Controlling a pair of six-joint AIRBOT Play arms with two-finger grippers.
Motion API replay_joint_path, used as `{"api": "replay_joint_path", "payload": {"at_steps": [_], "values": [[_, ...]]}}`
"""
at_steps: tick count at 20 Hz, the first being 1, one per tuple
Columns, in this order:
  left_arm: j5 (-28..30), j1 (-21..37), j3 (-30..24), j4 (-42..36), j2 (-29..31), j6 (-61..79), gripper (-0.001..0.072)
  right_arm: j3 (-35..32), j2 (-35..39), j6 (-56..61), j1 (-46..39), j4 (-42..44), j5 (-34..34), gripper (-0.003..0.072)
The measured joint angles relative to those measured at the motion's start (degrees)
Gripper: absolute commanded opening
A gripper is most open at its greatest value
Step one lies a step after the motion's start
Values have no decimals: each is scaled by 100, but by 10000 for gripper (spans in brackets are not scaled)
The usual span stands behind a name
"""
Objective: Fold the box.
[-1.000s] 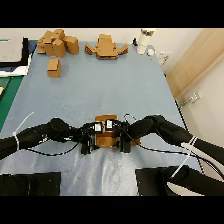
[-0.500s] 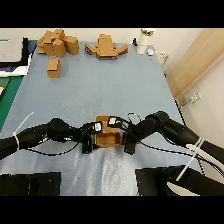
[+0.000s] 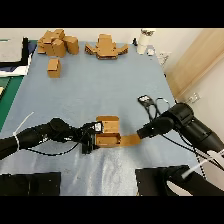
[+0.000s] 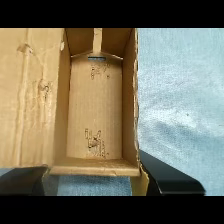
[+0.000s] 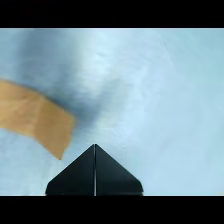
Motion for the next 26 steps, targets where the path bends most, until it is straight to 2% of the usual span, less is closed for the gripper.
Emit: {"api": "replay_joint_path", "payload": {"at_steps": [4, 10, 12, 26], "values": [[-2, 0, 0, 0, 0, 0, 446, -341, -282, 511, -708, 428, 249, 3], [-4, -2, 0, 2, -2, 0, 446, -684, -826, -127, -966, 2094, 968, 3], [-4, 0, 0, 2, 0, 0, 446, -713, -890, -273, -927, 2393, 1106, 3], [-4, -2, 0, 2, 0, 2, 446, -769, -815, -831, -850, 3392, 1300, 4]]}}
